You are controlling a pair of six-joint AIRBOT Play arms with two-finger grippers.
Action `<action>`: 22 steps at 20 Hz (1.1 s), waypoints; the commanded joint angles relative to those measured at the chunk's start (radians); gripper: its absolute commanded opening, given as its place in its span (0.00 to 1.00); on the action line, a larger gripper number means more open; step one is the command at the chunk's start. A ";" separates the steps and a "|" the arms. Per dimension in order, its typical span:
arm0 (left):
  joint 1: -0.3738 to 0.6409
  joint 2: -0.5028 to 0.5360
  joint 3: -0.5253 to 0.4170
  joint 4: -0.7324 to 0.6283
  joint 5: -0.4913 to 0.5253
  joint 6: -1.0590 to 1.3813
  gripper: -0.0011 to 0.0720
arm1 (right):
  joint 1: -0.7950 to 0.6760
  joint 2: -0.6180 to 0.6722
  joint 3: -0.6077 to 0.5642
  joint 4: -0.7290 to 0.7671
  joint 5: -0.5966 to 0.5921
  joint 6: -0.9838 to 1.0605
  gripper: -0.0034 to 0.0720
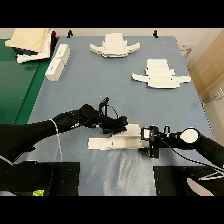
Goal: Fold the box.
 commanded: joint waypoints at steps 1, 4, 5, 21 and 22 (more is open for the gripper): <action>0.000 -0.005 0.000 -0.022 0.018 -0.006 0.04 | 0.001 0.001 0.001 0.000 -0.003 0.000 0.72; 0.000 -0.003 0.001 -0.023 0.015 -0.002 0.04 | 0.001 0.001 0.001 0.000 -0.003 0.000 0.72; 0.000 0.004 0.006 -0.022 0.013 0.015 0.04 | 0.001 0.001 0.001 0.000 -0.003 0.000 0.72; 0.289 0.622 -0.030 0.601 -0.438 0.567 0.04 | 0.001 0.001 0.001 0.000 -0.003 0.000 0.72; 0.305 0.639 -0.035 0.598 -0.472 0.694 0.04 | 0.001 0.001 0.001 0.000 -0.003 0.000 0.72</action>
